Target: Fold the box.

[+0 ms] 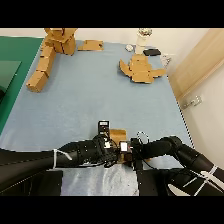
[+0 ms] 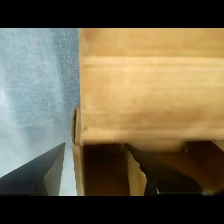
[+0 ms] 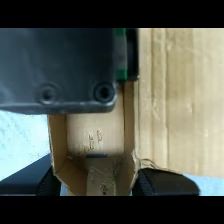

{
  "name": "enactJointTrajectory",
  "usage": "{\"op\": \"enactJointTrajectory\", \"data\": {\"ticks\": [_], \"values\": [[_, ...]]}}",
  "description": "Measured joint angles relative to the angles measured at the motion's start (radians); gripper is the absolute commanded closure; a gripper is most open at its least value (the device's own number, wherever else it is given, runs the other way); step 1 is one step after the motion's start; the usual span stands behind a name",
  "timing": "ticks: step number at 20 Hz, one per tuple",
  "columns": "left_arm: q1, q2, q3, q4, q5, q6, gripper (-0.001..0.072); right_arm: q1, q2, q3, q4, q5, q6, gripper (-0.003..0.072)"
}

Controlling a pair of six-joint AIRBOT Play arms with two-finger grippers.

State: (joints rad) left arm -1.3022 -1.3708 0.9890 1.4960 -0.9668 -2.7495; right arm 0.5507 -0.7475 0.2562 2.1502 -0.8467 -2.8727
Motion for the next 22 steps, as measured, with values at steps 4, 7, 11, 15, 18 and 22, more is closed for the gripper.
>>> {"op": "enactJointTrajectory", "data": {"ticks": [4, 7, 11, 15, 18, 22], "values": [[0.017, 0.065, 0.002, -0.009, -0.014, -0.003, 0.0147, 0.000, 0.000, 0.000, 0.000, 0.000, 0.001, 0.0174], [0.047, 0.113, 0.003, -0.014, -0.037, -0.011, 0.0169, 0.000, 0.000, 0.000, 0.000, 0.000, 0.001, 0.0174], [0.093, 0.141, 0.003, -0.016, -0.067, -0.010, 0.0422, 0.000, 0.000, 0.000, 0.000, 0.001, 0.002, 0.0174], [0.124, 0.148, 0.011, -0.018, -0.047, 0.016, 0.0423, 0.000, 0.000, 0.000, 0.000, 0.001, 0.002, 0.0174], [0.145, 0.150, 0.023, -0.020, -0.045, 0.063, 0.0702, 0.000, 0.000, 0.000, 0.000, 0.001, 0.002, 0.0174], [0.190, 0.162, 0.025, 0.006, -0.168, 0.177, 0.0697, 0.000, 0.000, 0.000, 0.000, 0.001, 0.001, 0.0174]]}}
